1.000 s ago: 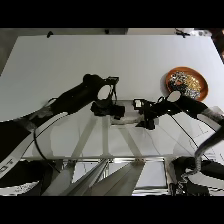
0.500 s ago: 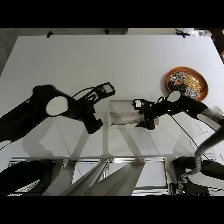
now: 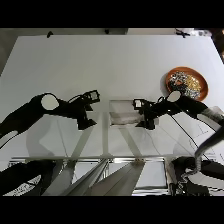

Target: Fold the box and place the chain.

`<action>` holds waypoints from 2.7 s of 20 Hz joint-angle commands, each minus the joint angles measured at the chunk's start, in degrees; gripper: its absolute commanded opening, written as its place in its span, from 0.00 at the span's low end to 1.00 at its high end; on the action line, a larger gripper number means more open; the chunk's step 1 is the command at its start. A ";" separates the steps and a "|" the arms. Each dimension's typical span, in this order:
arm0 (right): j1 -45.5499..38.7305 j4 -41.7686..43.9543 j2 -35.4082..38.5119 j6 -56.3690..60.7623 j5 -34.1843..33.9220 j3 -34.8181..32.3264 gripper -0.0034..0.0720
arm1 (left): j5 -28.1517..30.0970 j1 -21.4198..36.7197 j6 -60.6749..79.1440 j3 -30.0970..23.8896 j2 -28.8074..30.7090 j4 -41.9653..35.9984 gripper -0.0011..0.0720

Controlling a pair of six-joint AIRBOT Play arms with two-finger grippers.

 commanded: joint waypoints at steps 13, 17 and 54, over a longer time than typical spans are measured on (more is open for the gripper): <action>-0.02 0.00 0.02 0.00 0.02 -0.02 0.49 | -0.37 0.98 42.29 -0.42 -14.23 -26.45 0.99; -0.02 0.00 0.02 0.02 0.00 -0.02 0.49 | -0.15 -0.42 46.97 -0.42 -14.23 -26.38 0.99; -0.02 0.00 0.02 0.02 0.00 -0.02 0.49 | 5.95 -7.06 43.47 -0.42 -19.61 -33.24 0.52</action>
